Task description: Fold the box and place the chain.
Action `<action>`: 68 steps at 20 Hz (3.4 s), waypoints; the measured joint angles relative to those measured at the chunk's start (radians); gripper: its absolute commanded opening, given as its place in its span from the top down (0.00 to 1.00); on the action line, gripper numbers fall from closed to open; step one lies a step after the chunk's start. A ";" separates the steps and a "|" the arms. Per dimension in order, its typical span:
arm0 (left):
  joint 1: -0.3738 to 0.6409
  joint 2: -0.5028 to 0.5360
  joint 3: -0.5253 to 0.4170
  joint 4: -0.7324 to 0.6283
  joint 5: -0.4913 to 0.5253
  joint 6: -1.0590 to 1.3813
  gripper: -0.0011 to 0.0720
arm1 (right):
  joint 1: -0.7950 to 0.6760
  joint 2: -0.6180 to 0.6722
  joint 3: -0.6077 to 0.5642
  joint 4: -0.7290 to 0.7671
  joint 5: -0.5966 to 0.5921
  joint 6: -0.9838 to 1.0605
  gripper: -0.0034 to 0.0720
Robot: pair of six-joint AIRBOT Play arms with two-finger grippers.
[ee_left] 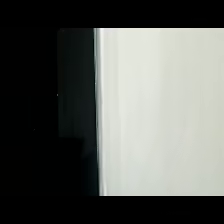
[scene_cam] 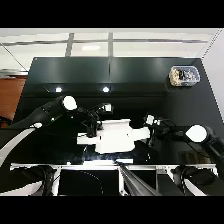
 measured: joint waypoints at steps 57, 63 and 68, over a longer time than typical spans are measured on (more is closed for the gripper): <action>-0.031 -0.004 0.000 0.004 0.019 0.054 0.95 | 0.274 -0.136 0.069 0.026 -0.214 0.074 0.02; -0.031 -0.004 0.000 0.002 0.018 0.056 0.95 | 0.229 -0.144 0.069 0.043 -0.206 0.094 0.02; -0.031 -0.004 0.000 0.003 0.018 0.056 0.95 | 0.196 -0.147 0.069 0.071 -0.171 0.046 0.02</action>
